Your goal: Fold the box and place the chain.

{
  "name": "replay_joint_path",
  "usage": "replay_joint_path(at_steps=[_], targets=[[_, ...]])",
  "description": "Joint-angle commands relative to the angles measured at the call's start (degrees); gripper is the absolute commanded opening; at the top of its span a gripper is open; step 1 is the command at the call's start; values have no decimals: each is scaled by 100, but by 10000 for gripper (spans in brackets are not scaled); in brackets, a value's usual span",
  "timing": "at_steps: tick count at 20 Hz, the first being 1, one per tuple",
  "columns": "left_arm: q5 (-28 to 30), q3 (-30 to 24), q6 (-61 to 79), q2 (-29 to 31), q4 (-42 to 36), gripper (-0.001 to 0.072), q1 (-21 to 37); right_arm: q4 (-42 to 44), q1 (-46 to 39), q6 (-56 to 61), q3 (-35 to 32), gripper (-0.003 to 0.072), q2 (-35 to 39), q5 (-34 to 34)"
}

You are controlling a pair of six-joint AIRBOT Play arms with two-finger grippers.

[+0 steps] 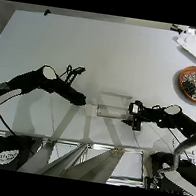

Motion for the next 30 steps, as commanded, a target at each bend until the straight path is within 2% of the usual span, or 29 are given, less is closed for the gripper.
replay_joint_path(at_steps=[1,7,12,30], targets=[[94,-4,-282,-201,-111,3,-94,0,-2,2,-2,438,2,0],[-208,-2,-468,-210,297,2,-63,0,-4,2,-2,438,2,0],[-345,-4,-619,-70,498,2,234,0,-2,0,-2,438,2,0],[243,-4,-732,-254,245,1,-345,0,-4,2,-2,438,2,0]])
